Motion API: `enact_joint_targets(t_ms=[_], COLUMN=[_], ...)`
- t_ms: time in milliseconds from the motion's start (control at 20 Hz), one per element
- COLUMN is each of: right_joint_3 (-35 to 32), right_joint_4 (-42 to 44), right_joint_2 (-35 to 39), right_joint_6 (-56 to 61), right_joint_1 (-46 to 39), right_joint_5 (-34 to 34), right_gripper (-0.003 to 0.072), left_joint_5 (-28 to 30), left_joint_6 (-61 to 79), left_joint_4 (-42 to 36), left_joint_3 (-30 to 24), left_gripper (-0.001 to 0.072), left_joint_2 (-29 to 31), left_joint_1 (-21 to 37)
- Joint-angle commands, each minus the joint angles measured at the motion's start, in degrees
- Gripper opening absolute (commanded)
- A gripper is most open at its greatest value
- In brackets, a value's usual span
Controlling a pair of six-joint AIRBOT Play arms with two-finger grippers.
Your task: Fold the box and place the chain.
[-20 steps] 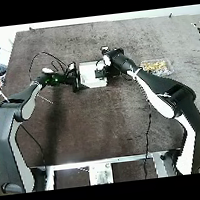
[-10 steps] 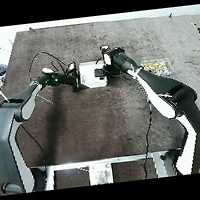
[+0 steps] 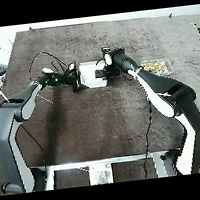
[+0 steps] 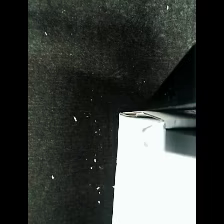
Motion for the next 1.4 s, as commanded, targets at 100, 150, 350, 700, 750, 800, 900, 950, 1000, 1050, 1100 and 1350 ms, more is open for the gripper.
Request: enact_joint_targets(t_ms=[100,150,350,700,750,800,900,950,1000,1050,1100,1350], right_joint_3=[0.09,0.44,1.49,4.68,4.68,4.68,4.68,4.68,4.68,4.68,4.68,5.22], right_joint_4=[0.26,0.26,0.28,2.12,4.24,5.53,5.7,5.73,5.75,5.73,5.73,5.68], right_joint_2=[-0.11,-0.13,-0.28,-0.66,-0.76,-0.9,-1.01,-1.07,-1.14,-1.22,-1.25,-1.18], right_joint_6=[-0.39,-0.48,-2.01,-3.52,-4.33,-5.09,-5.16,-5.73,-6.45,-6.47,-6.69,-6.86], right_joint_1=[0.22,0.22,0.09,-0.33,-0.87,-1.38,-1.84,-1.97,-1.99,-1.99,-1.99,-1.99], right_joint_5=[2.32,3.3,5.49,6.54,6.58,6.6,7.78,8.39,8.46,8.48,8.46,8.46], right_gripper=[0.0012,0.0012,0.0012,0.0111,0.0111,0.0111,0.0112,0.0112,0.0113,0.021,0.0226,0.0225], left_joint_5=[0.0,0.0,0.0,-0.02,0.0,-0.02,-0.02,0.0,0.0,0.0,-0.02,0.0], left_joint_6=[0.02,0.02,0.02,0.02,0.02,0.02,0.02,0.02,0.02,0.02,0.02,0.02], left_joint_4=[0.0,0.0,0.0,0.0,0.0,0.0,0.0,0.0,0.0,0.0,0.0,0.0], left_joint_3=[-0.02,-0.02,-0.02,-0.02,-0.02,-0.02,-0.02,-0.02,-0.02,-0.02,-0.02,-0.02], left_gripper=[0.0177,0.0177,0.0177,0.0177,0.0177,0.0177,0.0177,0.0177,0.0177,0.0177,0.0177,0.0177], left_joint_2=[0.04,0.04,0.04,0.04,0.04,0.04,0.04,0.04,0.04,0.04,0.04,0.04], left_joint_1=[0.04,0.04,0.04,0.04,0.04,0.04,0.04,0.04,0.04,0.04,0.04,0.04])
